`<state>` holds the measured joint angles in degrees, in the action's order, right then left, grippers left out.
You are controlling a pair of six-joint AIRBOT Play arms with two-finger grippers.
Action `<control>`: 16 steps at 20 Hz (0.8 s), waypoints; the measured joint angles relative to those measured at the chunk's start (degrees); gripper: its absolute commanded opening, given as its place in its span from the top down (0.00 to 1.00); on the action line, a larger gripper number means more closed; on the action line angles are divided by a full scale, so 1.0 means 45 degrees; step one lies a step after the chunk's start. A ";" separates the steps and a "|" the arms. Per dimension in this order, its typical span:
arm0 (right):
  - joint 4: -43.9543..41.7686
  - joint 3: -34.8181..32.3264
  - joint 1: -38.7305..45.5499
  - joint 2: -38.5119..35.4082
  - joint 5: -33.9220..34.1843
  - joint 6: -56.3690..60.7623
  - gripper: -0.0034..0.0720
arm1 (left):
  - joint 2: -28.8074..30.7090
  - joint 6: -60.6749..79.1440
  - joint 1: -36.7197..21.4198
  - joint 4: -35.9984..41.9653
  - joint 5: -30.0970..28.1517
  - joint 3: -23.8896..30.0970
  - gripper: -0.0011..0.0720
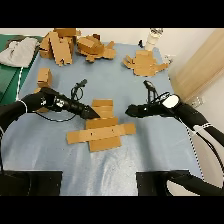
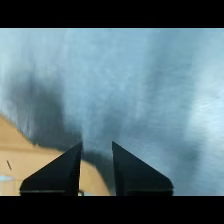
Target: Fold the box.
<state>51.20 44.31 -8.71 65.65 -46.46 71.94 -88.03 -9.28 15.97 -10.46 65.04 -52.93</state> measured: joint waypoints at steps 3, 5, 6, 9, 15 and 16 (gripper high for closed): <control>0.0034 0.0209 0.0267 -0.0039 0.0160 0.0374 0.55 | 0.0695 0.1569 0.0899 0.0000 -0.0884 -0.0010 0.97; 0.0044 0.0277 0.0340 -0.0044 0.0228 0.0491 0.56 | 0.1103 0.2365 0.1350 0.0000 -0.1253 0.0053 0.97; 0.0049 0.0291 0.0359 -0.0044 0.0257 0.0549 0.56 | 0.1302 0.2647 0.1506 0.0010 -0.1360 0.0136 0.97; 0.0049 0.0301 0.0403 -0.0044 0.0287 0.0636 0.58 | 0.2191 0.3453 0.1710 0.0214 -0.1627 0.0792 0.97; 0.0039 -0.0049 0.0403 -0.0044 0.0194 0.0719 0.58 | 0.4731 0.6149 0.1846 0.0345 -0.3565 0.3434 0.97; 0.0034 -0.0097 0.0398 -0.0044 0.0194 0.0719 0.58 | 0.4833 0.6513 0.1865 0.0374 -0.3963 0.3682 0.97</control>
